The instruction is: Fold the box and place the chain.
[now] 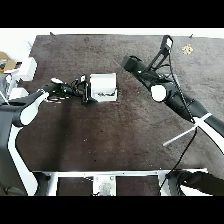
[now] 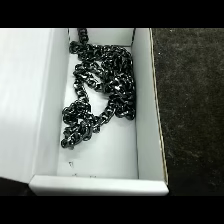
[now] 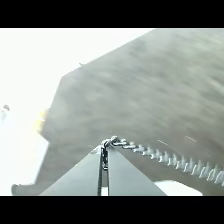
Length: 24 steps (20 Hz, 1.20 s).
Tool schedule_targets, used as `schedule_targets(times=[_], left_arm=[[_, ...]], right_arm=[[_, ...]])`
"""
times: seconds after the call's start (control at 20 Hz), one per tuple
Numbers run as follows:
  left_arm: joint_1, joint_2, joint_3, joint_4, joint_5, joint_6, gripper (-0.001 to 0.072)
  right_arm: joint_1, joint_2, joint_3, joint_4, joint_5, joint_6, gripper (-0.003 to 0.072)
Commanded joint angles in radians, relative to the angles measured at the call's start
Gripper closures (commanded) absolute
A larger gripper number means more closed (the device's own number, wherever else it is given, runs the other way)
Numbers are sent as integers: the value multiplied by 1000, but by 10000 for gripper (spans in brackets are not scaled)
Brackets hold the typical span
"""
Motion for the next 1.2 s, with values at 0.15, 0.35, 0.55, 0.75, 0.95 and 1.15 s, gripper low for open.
schedule_targets(times=[0.15,0.35,0.55,0.75,0.95,1.15], left_arm=[[0,0,0,0,1,0,485],[0,0,0,0,1,0,485],[0,0,0,0,1,0,485],[0,0,0,0,1,0,485],[0,0,0,0,2,0,485],[0,0,0,0,2,0,485]], right_arm=[[102,14,98,-56,-87,-2,683],[135,-24,102,-61,-89,2,683],[146,-114,101,-60,3,2,683],[146,-212,98,-61,166,0,682],[116,-225,98,-165,315,-2,369],[14,-140,59,-255,448,-2,368]])
